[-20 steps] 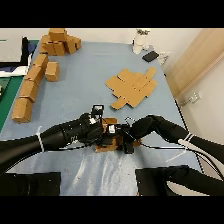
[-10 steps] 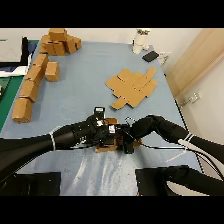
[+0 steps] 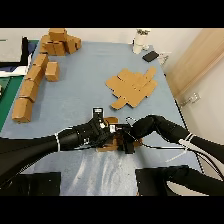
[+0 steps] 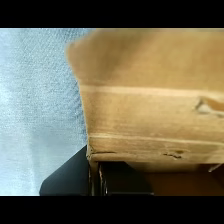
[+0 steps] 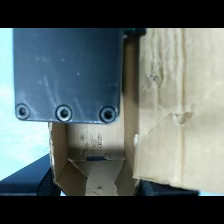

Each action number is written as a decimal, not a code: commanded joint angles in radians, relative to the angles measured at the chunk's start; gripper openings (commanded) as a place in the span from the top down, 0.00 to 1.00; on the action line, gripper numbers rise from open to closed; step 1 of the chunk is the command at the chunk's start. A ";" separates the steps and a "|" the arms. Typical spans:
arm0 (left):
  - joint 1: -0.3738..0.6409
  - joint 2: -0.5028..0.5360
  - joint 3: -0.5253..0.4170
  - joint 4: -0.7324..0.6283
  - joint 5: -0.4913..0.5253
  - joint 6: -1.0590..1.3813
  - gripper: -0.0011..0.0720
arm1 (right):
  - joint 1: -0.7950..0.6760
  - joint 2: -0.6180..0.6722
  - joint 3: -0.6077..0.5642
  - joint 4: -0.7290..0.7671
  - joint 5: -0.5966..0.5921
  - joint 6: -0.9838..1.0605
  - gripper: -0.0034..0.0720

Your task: Fold the box.

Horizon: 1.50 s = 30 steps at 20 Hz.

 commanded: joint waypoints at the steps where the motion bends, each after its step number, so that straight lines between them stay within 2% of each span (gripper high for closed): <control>1: -0.001 -0.002 0.001 -0.013 0.021 0.000 0.97 | 0.001 0.000 0.001 0.003 0.003 -0.002 0.29; 3: -0.001 -0.002 0.001 -0.016 0.020 0.011 0.95 | 0.001 0.000 0.001 0.003 0.003 -0.002 0.29; 4: -0.001 -0.001 0.003 -0.022 0.019 0.012 0.56 | 0.001 0.000 0.001 0.003 0.003 -0.002 0.29; 5: -0.001 -0.001 0.006 -0.038 0.019 0.008 0.32 | 0.001 0.000 0.001 0.003 0.003 -0.002 0.29; 8: 0.001 -0.001 0.030 -0.053 -0.015 0.013 0.32 | 0.001 0.000 0.001 0.003 0.003 -0.002 0.29; 12: 0.022 0.002 0.072 -0.054 -0.119 0.044 0.33 | 0.001 0.000 0.001 0.003 0.003 -0.002 0.29; 20: 0.087 0.074 0.082 -0.067 -0.198 0.081 0.33 | 0.001 0.000 0.001 0.003 0.003 -0.002 0.29; 27: 0.208 0.073 0.082 -0.287 -0.209 0.254 0.33 | 0.001 0.000 0.001 0.003 0.003 -0.002 0.29; 30: 0.263 0.072 0.082 -0.332 -0.255 0.309 0.33 | 0.001 0.000 0.001 0.003 0.003 -0.002 0.29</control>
